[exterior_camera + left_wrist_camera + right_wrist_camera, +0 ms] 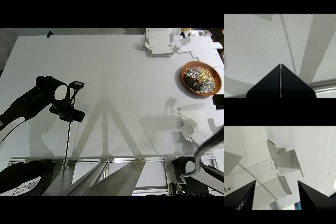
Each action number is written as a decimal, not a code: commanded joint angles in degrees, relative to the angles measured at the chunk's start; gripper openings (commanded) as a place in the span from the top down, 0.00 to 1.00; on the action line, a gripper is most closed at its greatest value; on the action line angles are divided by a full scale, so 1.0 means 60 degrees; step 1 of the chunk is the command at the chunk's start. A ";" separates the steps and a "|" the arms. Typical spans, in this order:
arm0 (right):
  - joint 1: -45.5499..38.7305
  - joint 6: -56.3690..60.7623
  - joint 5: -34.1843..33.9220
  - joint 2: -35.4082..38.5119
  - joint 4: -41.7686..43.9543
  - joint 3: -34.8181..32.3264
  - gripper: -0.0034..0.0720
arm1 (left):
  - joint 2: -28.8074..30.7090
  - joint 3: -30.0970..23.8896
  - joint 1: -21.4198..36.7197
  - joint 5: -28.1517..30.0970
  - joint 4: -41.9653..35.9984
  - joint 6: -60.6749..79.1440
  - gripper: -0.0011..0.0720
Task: Fold the box and place the chain.
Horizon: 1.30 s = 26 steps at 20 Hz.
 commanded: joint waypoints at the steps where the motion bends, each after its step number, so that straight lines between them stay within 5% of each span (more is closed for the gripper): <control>1: -0.1348 -0.0273 0.0000 -0.0838 -0.0036 0.0025 0.19 | -0.0004 -0.0004 -0.0007 0.0004 0.0004 0.0004 0.97; 11: -0.1570 -0.0754 0.0208 -0.2954 -0.1504 0.0025 0.29 | -0.0004 -0.0004 -0.0007 0.0004 0.0000 0.0004 0.97; 14: -0.1574 -0.0430 0.0171 -0.3574 -0.1807 0.0025 0.50 | -0.0004 -0.0004 -0.0007 0.0004 0.0000 0.0004 0.97; 17: -0.1559 -0.0259 0.0375 -0.3865 -0.1752 0.0025 0.91 | -0.0004 -0.0004 -0.0007 0.0004 0.0000 0.0004 0.97; 22: -0.0882 -0.0914 0.0160 -0.2962 -0.0696 0.0025 0.94 | -0.0004 -0.0004 -0.0007 0.0000 0.0004 0.0004 0.97; 26: 0.0495 -0.1581 -0.1169 -0.1268 0.2222 -0.0171 0.94 | -0.0004 -0.0004 -0.0007 0.0004 0.0000 0.0004 0.97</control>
